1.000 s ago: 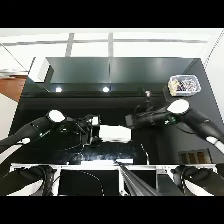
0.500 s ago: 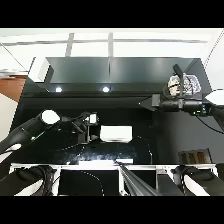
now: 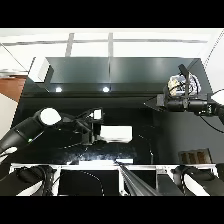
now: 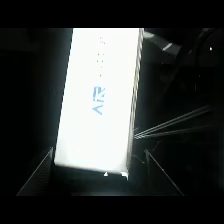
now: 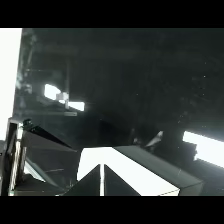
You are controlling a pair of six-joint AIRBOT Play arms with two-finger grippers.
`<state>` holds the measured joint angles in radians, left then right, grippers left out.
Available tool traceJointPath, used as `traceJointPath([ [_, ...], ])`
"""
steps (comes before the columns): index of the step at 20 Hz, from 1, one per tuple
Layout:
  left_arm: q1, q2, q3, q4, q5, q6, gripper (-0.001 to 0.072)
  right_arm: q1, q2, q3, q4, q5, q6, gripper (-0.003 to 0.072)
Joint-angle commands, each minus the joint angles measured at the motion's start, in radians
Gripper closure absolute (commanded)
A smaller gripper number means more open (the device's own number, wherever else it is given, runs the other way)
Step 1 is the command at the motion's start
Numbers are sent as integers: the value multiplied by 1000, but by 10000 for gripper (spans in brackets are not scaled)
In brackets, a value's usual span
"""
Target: Fold the box and place the chain.
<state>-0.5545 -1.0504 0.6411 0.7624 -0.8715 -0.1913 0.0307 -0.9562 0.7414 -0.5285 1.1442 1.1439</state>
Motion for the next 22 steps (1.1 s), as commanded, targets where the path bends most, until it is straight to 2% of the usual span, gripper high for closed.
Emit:
traceJointPath([
  [1,-69,-93,70,2,66,-41,-5,-2,1,1,-14,0,0,647],
  [6,-145,-217,128,4,100,-40,-5,-2,1,1,-31,5,0,646],
  [10,-155,-220,132,4,124,-40,-5,-2,1,1,-32,5,0,646],
  [22,-154,-207,134,13,104,-50,-4,-2,1,1,-34,16,0,646],
])
